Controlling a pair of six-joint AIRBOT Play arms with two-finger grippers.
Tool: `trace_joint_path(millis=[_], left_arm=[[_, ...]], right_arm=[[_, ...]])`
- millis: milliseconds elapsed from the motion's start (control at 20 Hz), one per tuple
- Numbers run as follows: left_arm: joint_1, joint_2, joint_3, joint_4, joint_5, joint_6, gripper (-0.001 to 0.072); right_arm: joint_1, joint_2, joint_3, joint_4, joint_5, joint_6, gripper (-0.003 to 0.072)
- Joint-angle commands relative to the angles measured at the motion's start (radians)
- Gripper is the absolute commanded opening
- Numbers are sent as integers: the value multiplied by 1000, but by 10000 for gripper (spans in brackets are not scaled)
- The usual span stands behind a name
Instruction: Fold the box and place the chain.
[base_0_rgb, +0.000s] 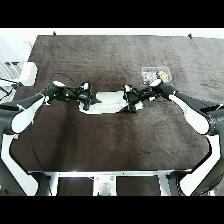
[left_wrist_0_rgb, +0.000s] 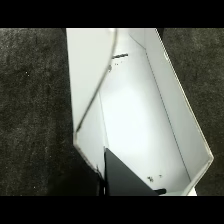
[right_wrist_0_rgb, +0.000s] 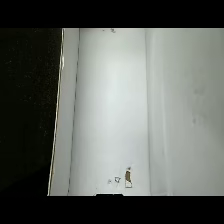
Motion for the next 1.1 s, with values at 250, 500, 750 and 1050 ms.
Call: trace_joint_path(millis=[250, 500, 750, 1050], left_arm=[[0, 5, 0, -4, -4, 1, 22], [1, 11, 0, -13, -15, 11, 369], [2, 11, 1, -13, -49, 13, 372], [32, 12, 43, -12, -103, 5, 611]], right_arm=[[1, -1, -1, 0, 0, 0, 583], [1, -1, -1, 0, 0, 0, 583], [1, -1, -1, 0, 0, -2, 583], [1, -1, -1, 0, 0, -2, 583]])
